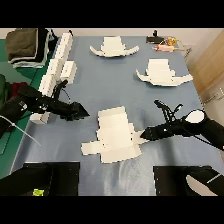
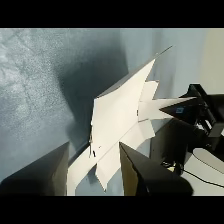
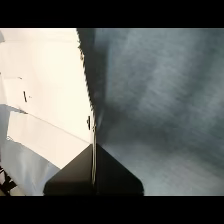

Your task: Fold the box.

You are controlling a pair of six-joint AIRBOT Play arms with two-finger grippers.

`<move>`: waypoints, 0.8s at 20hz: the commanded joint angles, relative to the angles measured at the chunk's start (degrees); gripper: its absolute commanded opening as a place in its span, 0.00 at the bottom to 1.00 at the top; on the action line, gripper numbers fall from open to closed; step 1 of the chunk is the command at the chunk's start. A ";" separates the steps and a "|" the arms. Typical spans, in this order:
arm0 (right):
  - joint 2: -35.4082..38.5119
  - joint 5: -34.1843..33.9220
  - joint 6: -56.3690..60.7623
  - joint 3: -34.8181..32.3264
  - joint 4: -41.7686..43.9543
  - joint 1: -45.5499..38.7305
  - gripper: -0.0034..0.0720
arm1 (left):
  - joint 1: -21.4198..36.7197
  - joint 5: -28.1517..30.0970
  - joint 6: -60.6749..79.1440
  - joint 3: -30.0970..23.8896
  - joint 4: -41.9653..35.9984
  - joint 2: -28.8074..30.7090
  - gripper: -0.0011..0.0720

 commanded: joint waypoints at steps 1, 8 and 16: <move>1.86 -5.55 -0.72 -0.74 0.13 4.81 0.05 | -1.53 0.09 6.56 0.04 -2.10 -4.94 0.66; 1.86 -5.53 -0.07 -0.96 0.39 6.91 0.05 | -8.63 5.70 23.41 0.55 -9.94 -15.41 0.66; 1.84 -5.49 -0.07 -0.96 0.39 6.91 0.05 | -15.30 -0.02 32.74 3.98 -11.45 -19.08 0.08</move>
